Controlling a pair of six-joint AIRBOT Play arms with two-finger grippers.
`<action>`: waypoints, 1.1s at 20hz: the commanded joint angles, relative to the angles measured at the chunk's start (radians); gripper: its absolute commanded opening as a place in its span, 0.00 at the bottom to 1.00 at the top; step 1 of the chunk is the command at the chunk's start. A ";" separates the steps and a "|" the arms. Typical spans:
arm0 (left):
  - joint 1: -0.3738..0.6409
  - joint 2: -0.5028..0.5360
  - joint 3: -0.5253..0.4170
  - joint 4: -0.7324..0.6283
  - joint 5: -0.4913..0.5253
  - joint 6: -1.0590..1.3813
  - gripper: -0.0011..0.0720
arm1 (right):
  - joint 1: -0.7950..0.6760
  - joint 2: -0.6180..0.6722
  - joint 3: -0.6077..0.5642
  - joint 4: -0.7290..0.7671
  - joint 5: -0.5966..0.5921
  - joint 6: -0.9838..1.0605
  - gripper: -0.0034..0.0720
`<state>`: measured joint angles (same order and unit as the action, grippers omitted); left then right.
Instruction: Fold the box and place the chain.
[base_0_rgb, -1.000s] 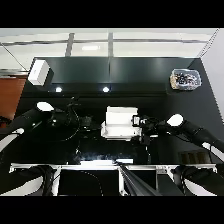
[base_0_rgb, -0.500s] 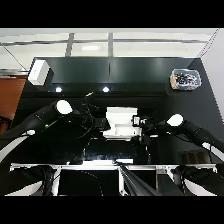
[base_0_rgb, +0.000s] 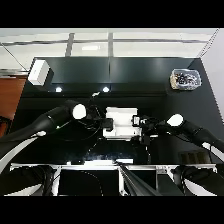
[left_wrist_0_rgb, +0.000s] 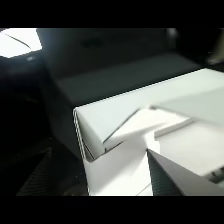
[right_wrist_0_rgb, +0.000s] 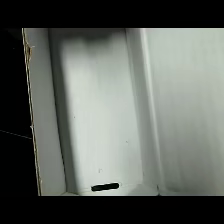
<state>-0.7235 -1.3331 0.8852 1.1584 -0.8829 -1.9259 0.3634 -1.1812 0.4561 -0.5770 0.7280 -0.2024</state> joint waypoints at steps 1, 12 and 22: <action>-0.061 -0.063 0.064 0.124 -0.083 -0.124 0.97 | 0.000 0.001 0.001 0.000 0.000 0.000 0.67; -0.123 -0.121 0.153 0.230 -0.132 -0.282 0.43 | 0.000 0.001 0.001 0.000 0.000 0.000 0.67; -0.171 -0.193 0.241 0.325 -0.214 -0.480 0.43 | 0.000 0.001 0.001 0.000 0.000 0.000 0.67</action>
<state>-0.8864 -1.5185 1.1175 1.4597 -1.1046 -2.3268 0.3634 -1.1812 0.4561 -0.5766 0.7280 -0.2024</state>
